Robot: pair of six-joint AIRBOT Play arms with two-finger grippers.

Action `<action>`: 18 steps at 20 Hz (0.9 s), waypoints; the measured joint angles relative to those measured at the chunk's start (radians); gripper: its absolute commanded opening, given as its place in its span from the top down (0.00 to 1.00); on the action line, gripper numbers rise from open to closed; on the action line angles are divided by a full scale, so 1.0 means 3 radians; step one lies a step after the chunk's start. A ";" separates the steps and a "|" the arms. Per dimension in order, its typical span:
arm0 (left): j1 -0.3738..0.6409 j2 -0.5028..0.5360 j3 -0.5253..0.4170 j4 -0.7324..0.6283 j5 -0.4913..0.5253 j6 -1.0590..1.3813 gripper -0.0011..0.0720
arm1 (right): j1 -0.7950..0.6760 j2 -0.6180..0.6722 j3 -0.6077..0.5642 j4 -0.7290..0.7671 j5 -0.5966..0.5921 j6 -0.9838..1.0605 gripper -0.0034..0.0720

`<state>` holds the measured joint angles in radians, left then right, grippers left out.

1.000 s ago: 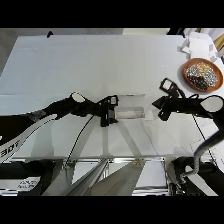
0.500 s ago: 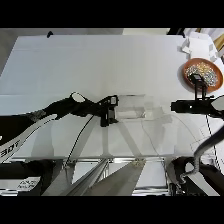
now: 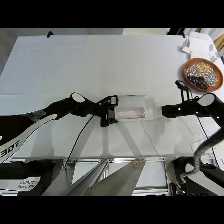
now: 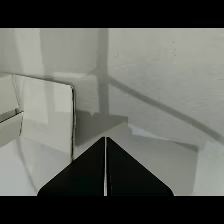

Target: Fold the box and place the chain.

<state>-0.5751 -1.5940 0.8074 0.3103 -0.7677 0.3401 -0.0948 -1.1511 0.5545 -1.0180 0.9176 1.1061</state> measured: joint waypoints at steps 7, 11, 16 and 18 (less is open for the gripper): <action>0.0000 0.0000 0.0000 0.0000 0.0000 -0.0001 0.87 | 0.0207 -0.0172 0.0000 0.0490 0.0155 -0.0320 0.93; 0.0000 0.0000 0.0000 0.0000 0.0000 -0.0001 0.87 | 0.0226 -0.0090 0.0000 0.0643 0.0203 -0.0393 0.79; 0.0000 0.0000 0.0000 0.0000 0.0000 -0.0001 0.87 | 0.0233 0.0141 0.0000 0.0819 0.0289 -0.0423 0.70; 0.0000 0.0000 -0.0001 -0.0001 0.0000 -0.0001 0.87 | 0.0234 0.0210 0.0000 0.0905 0.0345 -0.0441 0.69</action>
<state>-0.5751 -1.5940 0.8070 0.3099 -0.7677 0.3397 -0.0246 -1.0882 0.5545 -0.7464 1.0210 0.9737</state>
